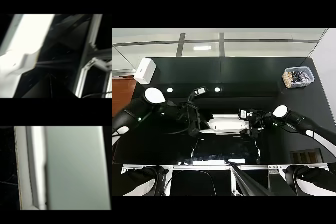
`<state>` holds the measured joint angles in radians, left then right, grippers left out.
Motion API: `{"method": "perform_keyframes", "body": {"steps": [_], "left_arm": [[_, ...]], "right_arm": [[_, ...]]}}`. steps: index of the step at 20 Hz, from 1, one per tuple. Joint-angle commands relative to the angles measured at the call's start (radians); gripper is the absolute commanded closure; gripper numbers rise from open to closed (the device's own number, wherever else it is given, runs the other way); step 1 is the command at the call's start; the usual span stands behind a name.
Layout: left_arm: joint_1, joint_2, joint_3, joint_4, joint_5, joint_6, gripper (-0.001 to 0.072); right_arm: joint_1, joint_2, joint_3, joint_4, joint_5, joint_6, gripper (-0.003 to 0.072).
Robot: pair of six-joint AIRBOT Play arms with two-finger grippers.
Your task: Fold the box and place the chain.
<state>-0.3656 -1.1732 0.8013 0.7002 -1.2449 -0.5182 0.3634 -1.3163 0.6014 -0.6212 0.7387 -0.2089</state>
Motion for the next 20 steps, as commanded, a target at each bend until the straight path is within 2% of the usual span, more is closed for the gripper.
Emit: {"method": "perform_keyframes", "body": {"steps": [1, 3, 5, 7, 9, 12, 14, 18, 20], "left_arm": [[-0.063, 0.0, -0.042, -0.233, 0.147, 0.048, 0.0684], [-0.082, -0.017, -0.04, -0.349, 0.335, 0.109, 0.0684], [-0.085, -0.054, -0.04, -0.363, 0.517, 0.111, 0.0684], [-0.081, -0.108, -0.039, -0.314, 0.596, 0.11, 0.0684], [-0.078, -0.167, -0.031, -0.236, 0.595, 0.068, 0.0684], [-0.078, -0.226, -0.026, -0.212, 0.586, 0.042, 0.0684], [-0.078, -0.235, -0.026, -0.211, 0.574, 0.041, 0.0684], [-0.078, -0.24, -0.027, -0.205, 0.467, 0.041, 0.0684], [-0.077, -0.241, -0.027, -0.196, 0.471, 0.041, 0.0684]], "right_arm": [[0.0, 0.0, 0.0, 0.0, 0.002, 0.001, 0.0278], [0.0, 0.0, 0.0, 0.0, 0.002, 0.001, 0.0279], [0.0, 0.0, 0.0, 0.0, 0.001, 0.002, 0.0278], [0.0, 0.0, 0.0, 0.0, 0.001, 0.002, 0.0279], [0.0, 0.0, 0.0, 0.0, 0.001, 0.002, 0.0278], [0.0, 0.0, 0.0, 0.0, 0.001, 0.002, 0.0279], [0.0, 0.0, 0.0, 0.0, 0.001, 0.002, 0.0278], [0.0, 0.0, 0.0, 0.0, 0.001, 0.003, 0.0278], [0.0, 0.0, 0.0, 0.0, 0.0, 0.003, 0.0279]]}}
